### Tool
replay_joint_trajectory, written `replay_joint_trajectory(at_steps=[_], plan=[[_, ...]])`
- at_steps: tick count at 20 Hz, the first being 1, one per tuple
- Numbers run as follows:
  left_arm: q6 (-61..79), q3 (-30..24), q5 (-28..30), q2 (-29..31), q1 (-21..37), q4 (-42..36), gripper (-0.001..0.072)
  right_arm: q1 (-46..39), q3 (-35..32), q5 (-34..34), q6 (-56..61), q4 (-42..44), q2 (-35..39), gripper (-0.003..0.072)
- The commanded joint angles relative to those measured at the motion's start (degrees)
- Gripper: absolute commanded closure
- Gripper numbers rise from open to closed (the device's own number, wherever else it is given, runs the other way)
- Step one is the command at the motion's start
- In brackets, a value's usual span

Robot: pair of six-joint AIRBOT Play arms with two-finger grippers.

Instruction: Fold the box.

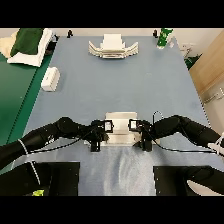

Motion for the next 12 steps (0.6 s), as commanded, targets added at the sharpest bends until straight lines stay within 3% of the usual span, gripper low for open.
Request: replay_joint_trajectory(at_steps=[1,2,3,4,11,12], plan=[[0.3,0.0,0.9,-1.5,-0.7,-2.5,0.0694,0.0,0.0,0.0,0.0,0.0,0.0,0.0103],[0.3,0.0,0.7,-2.1,-0.7,-2.7,0.0546,0.0,0.0,0.0,0.0,0.0,0.0,0.0104],[0.3,0.0,0.4,-2.4,-0.7,-2.6,0.0224,0.0,0.0,0.0,0.0,0.0,0.0,0.0103],[0.0,0.0,0.4,-2.5,-0.7,-2.6,0.0125,0.0,0.0,0.0,0.0,0.0,0.0,0.0103],[-1.9,0.0,0.6,-2.0,-0.5,-2.1,0.0124,0.0,0.0,0.0,0.0,0.0,0.0,0.0103],[-4.7,0.0,0.9,-1.3,-0.1,-0.8,0.0206,0.0,0.0,0.0,0.0,0.0,0.0,0.0103]])
